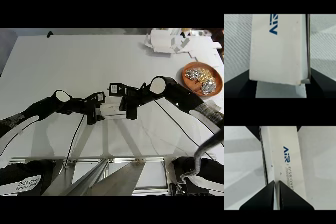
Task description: Fold the box and place the chain.
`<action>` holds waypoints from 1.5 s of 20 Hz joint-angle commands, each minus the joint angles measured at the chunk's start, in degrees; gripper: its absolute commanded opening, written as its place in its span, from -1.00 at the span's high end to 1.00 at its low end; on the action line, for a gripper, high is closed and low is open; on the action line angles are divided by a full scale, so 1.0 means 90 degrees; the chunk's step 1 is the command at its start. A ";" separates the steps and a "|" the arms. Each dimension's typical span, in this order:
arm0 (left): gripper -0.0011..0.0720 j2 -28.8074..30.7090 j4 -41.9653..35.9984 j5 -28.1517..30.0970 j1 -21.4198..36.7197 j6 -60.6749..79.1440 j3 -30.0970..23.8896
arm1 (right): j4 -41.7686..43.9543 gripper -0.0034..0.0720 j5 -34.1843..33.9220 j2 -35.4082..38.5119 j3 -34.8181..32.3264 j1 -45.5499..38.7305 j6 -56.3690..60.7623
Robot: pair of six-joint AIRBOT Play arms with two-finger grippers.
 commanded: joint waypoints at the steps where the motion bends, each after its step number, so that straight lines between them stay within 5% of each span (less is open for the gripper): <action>1: -0.26 0.0005 -0.0002 0.0002 -0.0005 -0.0002 -0.0002 | 0.0197 0.74 0.0000 -0.0005 -0.0010 0.0007 0.0000; 4: -0.26 0.0005 -0.0002 0.0002 -0.0005 -0.0002 -0.0002 | 0.0257 0.74 0.0158 -0.0005 -0.0010 0.0010 0.0000; 7: -0.26 0.0002 -0.0002 0.0002 -0.0005 0.0000 -0.0002 | 0.0153 0.22 0.0355 -0.0005 -0.0010 0.0061 -0.0027; 18: -0.26 0.0005 -0.0002 0.0002 -0.0005 -0.0002 -0.0002 | -0.0097 0.23 0.0068 -0.0005 -0.0109 0.0075 -0.0015; 21: -0.26 0.0002 -0.0002 0.0002 -0.0005 -0.0002 -0.0002 | -0.0466 0.42 -0.0209 -0.0005 -0.0182 0.0211 0.0211; 30: -0.26 0.0005 -0.0002 0.0002 -0.0005 -0.0002 -0.0002 | -0.0765 0.52 -0.0345 -0.0002 -0.0182 0.0260 0.0355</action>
